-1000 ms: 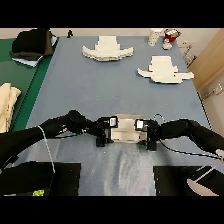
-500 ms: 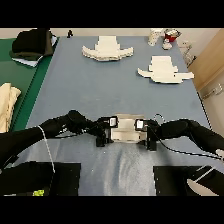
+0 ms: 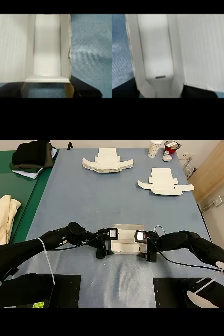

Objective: Fold the box.

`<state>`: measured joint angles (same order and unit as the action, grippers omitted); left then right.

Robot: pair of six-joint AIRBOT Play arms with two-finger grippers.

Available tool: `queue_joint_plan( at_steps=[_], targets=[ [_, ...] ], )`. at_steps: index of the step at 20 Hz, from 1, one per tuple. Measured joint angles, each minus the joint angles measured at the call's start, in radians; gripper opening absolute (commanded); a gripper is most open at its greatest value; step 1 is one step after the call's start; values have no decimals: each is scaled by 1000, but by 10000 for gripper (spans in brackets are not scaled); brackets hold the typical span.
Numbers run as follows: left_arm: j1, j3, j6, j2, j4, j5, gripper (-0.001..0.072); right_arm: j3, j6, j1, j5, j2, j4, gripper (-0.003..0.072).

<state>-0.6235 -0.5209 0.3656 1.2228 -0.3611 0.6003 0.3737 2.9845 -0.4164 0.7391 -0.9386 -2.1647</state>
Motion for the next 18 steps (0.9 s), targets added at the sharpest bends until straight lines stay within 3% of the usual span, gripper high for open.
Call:
queue_joint_plan(
  at_steps=[7, 14, 15, 17, 18],
  targets=[
    [0, 0, 0, 0, -1, 3, 486, 0, -39, -1, 17, 68, 63, 720],
    [0, 0, 0, 0, -1, 3, 486, 25, -425, 0, 90, 247, 262, 708],
    [0, 0, 0, 0, -1, 3, 486, 37, -504, -1, 117, 273, 272, 673],
    [0, 0, 1, 0, -1, 4, 486, 64, -684, -1, 173, 315, 259, 363],
    [0, 0, 0, 0, -1, 4, 486, 73, -770, -1, 198, 326, 235, 140]
  ],
)
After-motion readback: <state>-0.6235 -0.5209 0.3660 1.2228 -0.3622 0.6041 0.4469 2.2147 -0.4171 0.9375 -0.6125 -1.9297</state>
